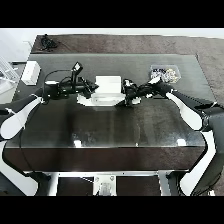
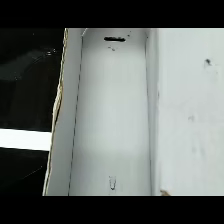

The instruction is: Fold the box and place the chain.

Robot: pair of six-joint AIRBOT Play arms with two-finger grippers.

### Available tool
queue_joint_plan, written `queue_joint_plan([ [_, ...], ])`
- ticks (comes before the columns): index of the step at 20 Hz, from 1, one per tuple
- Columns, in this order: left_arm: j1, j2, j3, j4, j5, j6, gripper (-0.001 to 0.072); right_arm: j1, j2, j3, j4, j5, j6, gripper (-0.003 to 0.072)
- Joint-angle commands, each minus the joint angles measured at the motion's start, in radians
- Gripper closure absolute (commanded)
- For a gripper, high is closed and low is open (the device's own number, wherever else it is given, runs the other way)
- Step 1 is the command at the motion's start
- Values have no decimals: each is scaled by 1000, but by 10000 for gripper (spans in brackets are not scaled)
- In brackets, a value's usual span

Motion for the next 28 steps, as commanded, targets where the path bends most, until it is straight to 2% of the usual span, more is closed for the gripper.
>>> queue_joint_plan([
  [1,-38,-11,1,9,61,10,691,1,0,0,-1,0,0,108],
  [7,-56,-11,1,9,116,6,691,1,0,0,-1,0,0,108],
  [17,-56,-8,1,9,92,10,691,1,0,0,-1,0,0,108],
  [21,-56,66,3,24,92,108,693,1,0,0,-1,0,0,108],
  [23,-43,134,3,115,90,103,692,1,0,0,-1,0,0,108],
  [26,8,228,3,374,-2,-23,688,1,0,0,-1,0,0,108],
  [27,24,250,3,482,-36,-66,467,1,0,0,-1,0,0,108],
  [28,34,262,3,562,-46,-137,153,1,0,0,-1,0,0,108],
])
